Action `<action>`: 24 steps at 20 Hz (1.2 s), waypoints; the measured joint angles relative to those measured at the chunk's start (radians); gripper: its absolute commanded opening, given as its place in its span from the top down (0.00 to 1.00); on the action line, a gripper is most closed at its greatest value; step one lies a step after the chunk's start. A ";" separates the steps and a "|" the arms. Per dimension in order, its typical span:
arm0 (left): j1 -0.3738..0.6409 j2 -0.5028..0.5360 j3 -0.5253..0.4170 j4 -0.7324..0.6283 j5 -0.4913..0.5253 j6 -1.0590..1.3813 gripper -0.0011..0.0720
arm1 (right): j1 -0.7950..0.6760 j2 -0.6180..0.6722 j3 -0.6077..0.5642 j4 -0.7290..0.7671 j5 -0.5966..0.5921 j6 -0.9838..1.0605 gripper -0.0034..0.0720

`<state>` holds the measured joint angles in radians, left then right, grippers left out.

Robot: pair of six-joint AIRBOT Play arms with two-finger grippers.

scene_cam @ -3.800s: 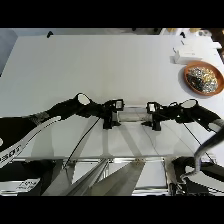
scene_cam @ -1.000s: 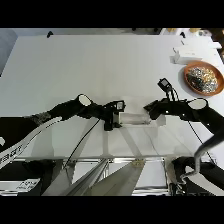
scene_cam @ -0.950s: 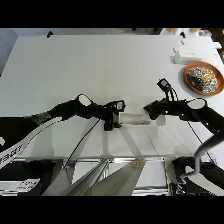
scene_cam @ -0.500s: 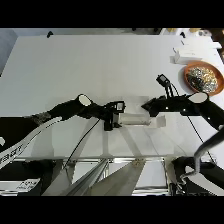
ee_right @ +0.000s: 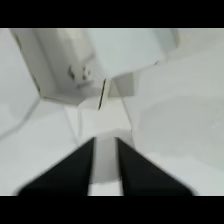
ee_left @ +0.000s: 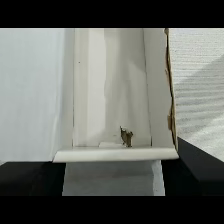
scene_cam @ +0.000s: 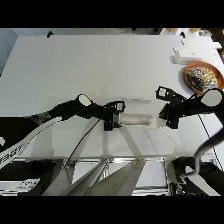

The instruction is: Fold the box and place the chain.

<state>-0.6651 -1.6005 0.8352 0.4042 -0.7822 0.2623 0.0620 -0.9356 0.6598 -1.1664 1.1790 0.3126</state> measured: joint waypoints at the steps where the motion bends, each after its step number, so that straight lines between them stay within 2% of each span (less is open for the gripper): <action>1: 0.000 0.000 0.000 0.000 0.000 0.000 0.61 | 0.000 0.002 -0.003 -0.016 0.001 -0.037 0.18; 2: 0.000 0.000 0.000 0.000 0.000 0.000 0.61 | 0.000 0.003 -0.007 -0.022 -0.005 -0.073 0.20; 4: 0.000 0.000 0.000 0.000 0.000 0.000 0.61 | 0.000 0.003 -0.014 -0.024 -0.022 -0.127 0.41; 7: 0.000 0.000 0.000 0.000 0.000 0.000 0.61 | 0.000 0.002 -0.039 -0.008 -0.050 -0.228 0.56; 13: 0.000 0.000 0.000 0.000 0.000 0.000 0.61 | 0.000 -0.015 -0.174 0.154 -0.191 -0.526 0.56; 20: 0.000 0.000 0.000 0.000 0.000 0.000 0.61 | 0.000 -0.043 -0.216 0.183 -0.288 -0.595 0.56; 21: 0.000 0.000 0.000 0.000 0.000 0.000 0.61 | 0.000 -0.045 -0.217 0.195 -0.288 -0.599 0.60; 22: 0.000 0.000 0.000 0.000 0.000 0.000 0.61 | 0.000 -0.046 -0.218 0.209 -0.286 -0.602 0.71; 24: 0.000 0.000 0.000 0.000 0.000 0.000 0.61 | 0.000 -0.048 -0.220 0.230 -0.272 -0.605 0.74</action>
<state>-0.6655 -1.6005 0.8352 0.4042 -0.7822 0.2619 0.0624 -0.9833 0.4400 -0.9360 0.9066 -0.2928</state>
